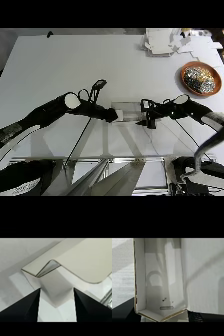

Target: Fold the box and place the chain.

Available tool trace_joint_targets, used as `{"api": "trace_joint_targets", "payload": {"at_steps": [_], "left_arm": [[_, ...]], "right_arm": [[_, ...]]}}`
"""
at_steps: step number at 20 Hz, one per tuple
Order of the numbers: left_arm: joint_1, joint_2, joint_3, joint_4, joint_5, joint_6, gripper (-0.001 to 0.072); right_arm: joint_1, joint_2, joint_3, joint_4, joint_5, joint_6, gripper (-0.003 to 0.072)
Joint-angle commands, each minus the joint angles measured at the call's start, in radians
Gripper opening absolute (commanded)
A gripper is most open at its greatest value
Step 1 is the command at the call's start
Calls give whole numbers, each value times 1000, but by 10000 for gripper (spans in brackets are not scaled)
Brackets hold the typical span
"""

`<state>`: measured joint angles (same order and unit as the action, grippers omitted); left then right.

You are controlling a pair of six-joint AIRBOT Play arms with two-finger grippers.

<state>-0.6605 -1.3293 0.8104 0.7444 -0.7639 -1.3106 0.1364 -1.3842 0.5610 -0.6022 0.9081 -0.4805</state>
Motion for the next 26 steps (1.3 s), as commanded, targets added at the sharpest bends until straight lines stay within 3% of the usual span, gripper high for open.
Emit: {"api": "trace_joint_targets", "payload": {"at_steps": [1,6,9,12,17,26], "left_arm": [[-21,-16,34,108,-12,-142,460],[-60,-19,88,322,-19,-435,461],[-92,-62,152,359,-40,-539,462],[-127,-135,235,399,-127,-605,462],[-152,-185,324,583,-285,-816,462],[-196,-259,418,618,-304,-990,462]], "right_arm": [[0,0,0,0,0,1,409],[0,0,0,0,0,1,409],[0,0,0,0,0,1,409],[0,0,0,0,0,1,409],[0,0,0,0,0,1,409],[0,0,0,0,0,1,409]]}}
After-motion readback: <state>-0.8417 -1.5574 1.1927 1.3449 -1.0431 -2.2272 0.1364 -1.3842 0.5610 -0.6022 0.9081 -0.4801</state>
